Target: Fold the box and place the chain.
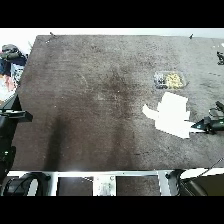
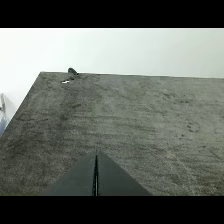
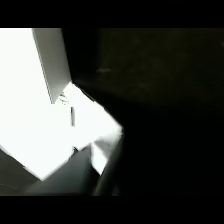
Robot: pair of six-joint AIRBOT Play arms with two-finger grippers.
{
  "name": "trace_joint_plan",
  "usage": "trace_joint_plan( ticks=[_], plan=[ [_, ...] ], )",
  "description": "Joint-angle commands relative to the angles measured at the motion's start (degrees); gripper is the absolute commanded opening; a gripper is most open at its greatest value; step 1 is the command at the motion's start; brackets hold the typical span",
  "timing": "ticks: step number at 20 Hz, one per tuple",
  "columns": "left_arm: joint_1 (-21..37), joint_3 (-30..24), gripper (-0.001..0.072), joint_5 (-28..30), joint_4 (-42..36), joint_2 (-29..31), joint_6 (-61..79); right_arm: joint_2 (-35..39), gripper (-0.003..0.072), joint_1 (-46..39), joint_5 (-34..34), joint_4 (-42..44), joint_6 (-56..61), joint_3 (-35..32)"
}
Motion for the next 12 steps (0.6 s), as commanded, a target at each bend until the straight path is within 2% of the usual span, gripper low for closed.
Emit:
trace_joint_plan(
  ticks=[1, 4, 6, 9, 12],
  plan=[
    [0.04, -0.02, 0.0011, 0.02, 0.02, 0.04, 0.00, -1.27, 0.0011, 0.81, 2.73, 3.28, -5.09, -0.09],
    [0.04, -0.02, 0.0010, 0.00, 0.02, 0.04, 0.00, -1.25, 0.0009, 0.72, 9.99, 10.47, -8.39, -0.09],
    [0.04, -0.02, 0.0010, 0.04, 0.02, 0.04, 0.00, -0.79, 0.0009, 2.29, 12.09, 15.37, -8.44, -1.07],
    [0.04, -0.02, 0.0010, 0.02, 0.02, 0.04, 0.00, 2.29, 0.0008, 9.05, 8.98, 24.50, -11.19, -6.93],
    [0.04, -0.02, 0.0011, 0.00, 0.02, 0.04, 0.00, 3.43, 0.0009, 21.31, 6.97, 33.70, -11.21, -11.10]
  ],
)
